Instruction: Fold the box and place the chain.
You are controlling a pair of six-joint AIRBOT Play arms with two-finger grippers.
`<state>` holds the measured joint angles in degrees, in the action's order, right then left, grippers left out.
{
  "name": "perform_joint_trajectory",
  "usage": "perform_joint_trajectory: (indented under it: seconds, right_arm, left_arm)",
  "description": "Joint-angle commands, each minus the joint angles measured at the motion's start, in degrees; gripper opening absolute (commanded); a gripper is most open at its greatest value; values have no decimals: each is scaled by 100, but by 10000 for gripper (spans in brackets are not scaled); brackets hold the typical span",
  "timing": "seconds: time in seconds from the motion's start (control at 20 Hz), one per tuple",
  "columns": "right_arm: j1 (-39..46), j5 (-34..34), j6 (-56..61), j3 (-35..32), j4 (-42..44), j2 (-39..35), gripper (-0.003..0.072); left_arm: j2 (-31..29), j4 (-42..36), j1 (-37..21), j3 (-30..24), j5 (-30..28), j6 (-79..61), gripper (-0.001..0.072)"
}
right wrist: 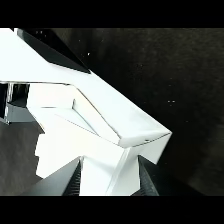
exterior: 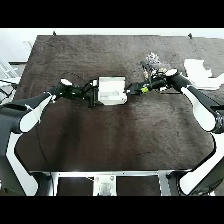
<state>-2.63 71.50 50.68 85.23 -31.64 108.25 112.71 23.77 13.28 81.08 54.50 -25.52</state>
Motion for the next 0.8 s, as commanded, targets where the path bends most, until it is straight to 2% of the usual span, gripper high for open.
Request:
perform_joint_trajectory:
  seconds: [0.0,0.3,0.35,0.75]
  right_arm:
    - [-109,37,66,13,-55,0,424]
    - [-247,61,420,286,-597,-31,389]
    - [-260,57,557,350,-763,-48,360]
    - [-879,-92,1823,715,-2100,-63,361]
  left_arm:
    - [4,0,0,0,-2,-2,290]
    - [4,0,0,0,0,-2,290]
    - [4,0,0,0,0,-2,290]
    - [4,0,0,0,0,-2,290]
